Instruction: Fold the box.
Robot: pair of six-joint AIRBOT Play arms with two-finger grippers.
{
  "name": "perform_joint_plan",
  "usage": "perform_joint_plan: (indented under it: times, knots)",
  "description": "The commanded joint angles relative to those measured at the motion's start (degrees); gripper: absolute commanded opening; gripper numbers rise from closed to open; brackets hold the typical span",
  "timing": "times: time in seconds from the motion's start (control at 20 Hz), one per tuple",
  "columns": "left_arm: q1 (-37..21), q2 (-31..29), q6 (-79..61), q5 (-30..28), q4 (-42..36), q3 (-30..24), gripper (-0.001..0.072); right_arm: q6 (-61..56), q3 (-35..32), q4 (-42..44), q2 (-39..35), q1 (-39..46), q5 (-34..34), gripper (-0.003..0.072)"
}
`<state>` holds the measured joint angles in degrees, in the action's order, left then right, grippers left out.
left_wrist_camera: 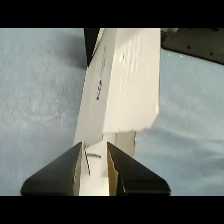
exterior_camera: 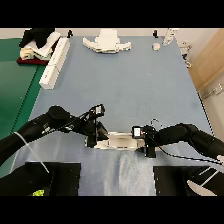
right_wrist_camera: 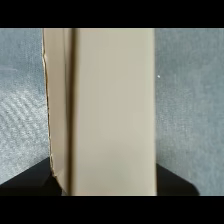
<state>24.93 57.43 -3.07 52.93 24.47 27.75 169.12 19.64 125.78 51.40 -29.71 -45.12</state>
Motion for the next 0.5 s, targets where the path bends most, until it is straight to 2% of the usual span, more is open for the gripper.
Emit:
perform_joint_plan:
  times: [0.0, 0.15, 0.2, 0.25, 0.35, 0.45]
  knots:
    - [-3.15, -7.63, 16.28, 6.45, 12.41, 0.04, 0.0255, -0.02, 0.04, 0.02, -0.02, -0.04, 0.04, 0.0447]
    - [-3.34, -14.19, 28.17, 11.04, 18.84, 0.04, 0.0225, -0.02, 0.04, 0.02, -0.02, -0.04, 0.04, 0.0447]
    - [-3.34, -15.67, 33.81, 12.22, 18.75, 0.04, 0.0059, -0.02, 0.04, 0.02, -0.02, -0.04, 0.04, 0.0446]
    - [-2.97, -16.79, 38.62, 13.57, 18.1, -0.02, 0.0013, -0.02, 0.04, 0.02, -0.02, -0.04, 0.07, 0.0446]
    - [-0.02, -17.0, 47.41, 13.84, 15.89, -0.02, 0.0012, -0.02, 0.04, 0.02, -0.02, -0.04, 0.07, 0.0446]
    - [6.34, -16.04, 54.71, 9.29, 11.17, -0.02, 0.0011, 0.0, 0.04, 0.02, -0.02, -0.04, 0.07, 0.0447]
